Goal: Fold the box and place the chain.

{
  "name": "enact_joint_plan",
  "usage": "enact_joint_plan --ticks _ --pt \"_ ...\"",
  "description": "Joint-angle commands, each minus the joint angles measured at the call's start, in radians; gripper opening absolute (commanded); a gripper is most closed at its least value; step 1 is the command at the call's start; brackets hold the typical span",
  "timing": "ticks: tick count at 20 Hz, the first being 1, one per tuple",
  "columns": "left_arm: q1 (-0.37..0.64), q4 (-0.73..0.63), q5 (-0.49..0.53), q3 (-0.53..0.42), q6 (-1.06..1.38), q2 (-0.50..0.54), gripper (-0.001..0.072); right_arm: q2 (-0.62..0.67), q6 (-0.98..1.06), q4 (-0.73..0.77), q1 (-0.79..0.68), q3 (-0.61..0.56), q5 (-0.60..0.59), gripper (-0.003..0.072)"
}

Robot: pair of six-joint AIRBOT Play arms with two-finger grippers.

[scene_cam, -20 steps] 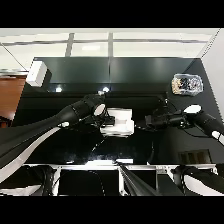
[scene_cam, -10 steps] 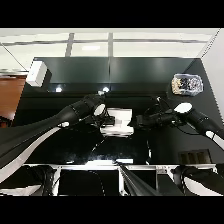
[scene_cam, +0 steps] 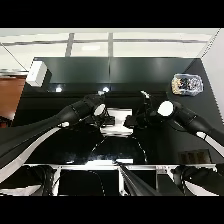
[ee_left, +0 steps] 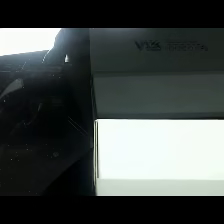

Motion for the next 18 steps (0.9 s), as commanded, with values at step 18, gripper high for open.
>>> enact_joint_plan --ticks 18 --pt "0.000 0.000 0.006 0.000 0.001 0.000 0.0029 -0.155 0.607 -0.487 0.201 0.224 0.212 0.0262"
